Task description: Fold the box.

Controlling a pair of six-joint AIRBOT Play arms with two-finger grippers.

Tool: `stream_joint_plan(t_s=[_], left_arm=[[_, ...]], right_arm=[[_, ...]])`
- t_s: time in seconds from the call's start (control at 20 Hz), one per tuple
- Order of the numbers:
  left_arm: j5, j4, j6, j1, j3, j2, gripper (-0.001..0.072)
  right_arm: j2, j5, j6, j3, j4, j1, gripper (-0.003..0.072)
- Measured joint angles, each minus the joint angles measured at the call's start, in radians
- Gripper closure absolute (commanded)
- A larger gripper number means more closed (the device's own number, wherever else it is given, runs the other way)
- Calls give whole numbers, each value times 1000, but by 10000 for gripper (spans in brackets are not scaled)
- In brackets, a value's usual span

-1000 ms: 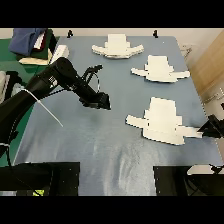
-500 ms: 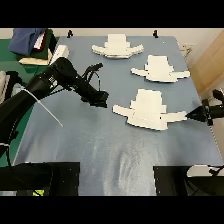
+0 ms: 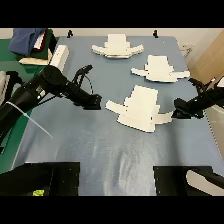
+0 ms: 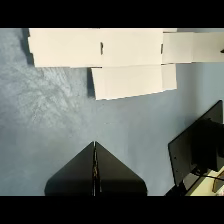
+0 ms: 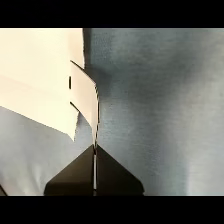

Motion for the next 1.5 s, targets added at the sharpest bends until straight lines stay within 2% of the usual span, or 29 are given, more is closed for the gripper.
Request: stream_joint_plan(t_s=[0.05,0.1,0.2,0.25,0.3,0.6,0.65,0.7,0.8,0.85,0.9,0.95,1.0,1.05,1.25,1.5], left_arm=[[4,-3,6,11,-27,12,695],[8,-8,9,18,-47,19,694],[13,-15,14,29,-74,29,694],[19,-16,15,31,-82,32,694],[17,-30,18,32,-87,34,694],[21,-35,22,38,-99,38,694],[18,-34,23,38,-99,39,694],[18,-35,24,39,-100,39,694],[18,-36,31,39,-100,39,694],[18,-37,34,39,-100,39,693],[18,-36,37,39,-100,39,692],[19,-36,37,39,-100,39,648],[18,-39,40,39,-100,39,241],[17,-43,41,39,-100,39,63],[6,-46,40,76,-74,24,61],[-63,-79,63,219,-12,-25,61]], right_arm=[[31,-18,45,-21,-23,38,683],[53,-37,83,-40,-50,62,628],[80,-91,139,-76,-71,99,416],[87,-112,163,-90,-76,108,345],[89,-138,183,-101,-93,114,331],[25,-211,245,-127,-78,131,340],[12,-227,249,-129,-60,133,384],[3,-246,249,-130,-42,133,475],[-13,-278,245,-131,-5,133,492],[-18,-290,239,-131,13,134,619],[-23,-304,228,-131,34,135,685],[-26,-309,212,-132,53,135,685],[-29,-319,184,-132,75,135,685],[-31,-327,153,-132,102,135,685],[-15,-351,23,-159,184,194,686],[91,-415,-61,-341,190,325,686]])
